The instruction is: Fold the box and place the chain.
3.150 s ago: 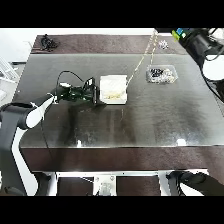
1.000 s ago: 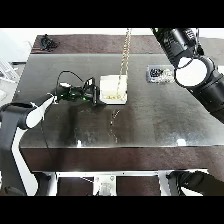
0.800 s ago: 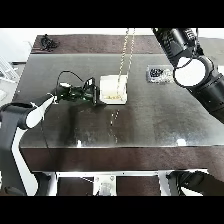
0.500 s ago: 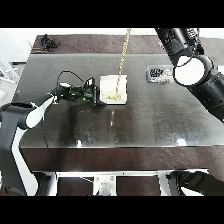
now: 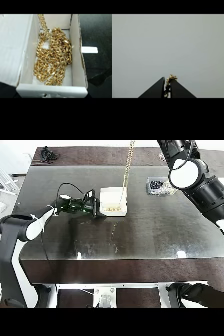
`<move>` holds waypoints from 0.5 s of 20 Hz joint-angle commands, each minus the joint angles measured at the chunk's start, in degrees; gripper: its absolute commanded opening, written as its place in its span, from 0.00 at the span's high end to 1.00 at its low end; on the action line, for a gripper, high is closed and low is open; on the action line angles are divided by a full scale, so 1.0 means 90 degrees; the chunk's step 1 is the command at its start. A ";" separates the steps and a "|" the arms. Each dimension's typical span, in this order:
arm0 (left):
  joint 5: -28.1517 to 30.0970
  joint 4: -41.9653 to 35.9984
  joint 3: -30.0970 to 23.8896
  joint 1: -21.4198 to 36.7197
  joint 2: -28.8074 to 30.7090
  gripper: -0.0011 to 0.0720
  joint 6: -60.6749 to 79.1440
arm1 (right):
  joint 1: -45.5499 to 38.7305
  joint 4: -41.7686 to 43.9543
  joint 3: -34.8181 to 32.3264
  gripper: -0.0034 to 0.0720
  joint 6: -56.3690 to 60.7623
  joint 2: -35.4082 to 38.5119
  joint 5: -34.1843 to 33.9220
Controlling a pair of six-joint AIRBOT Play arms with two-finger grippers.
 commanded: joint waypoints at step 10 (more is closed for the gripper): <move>0.0002 0.0000 0.0000 0.0002 0.0005 0.13 0.0002 | 0.0007 0.0002 -0.0007 0.95 0.0002 -0.0046 0.0726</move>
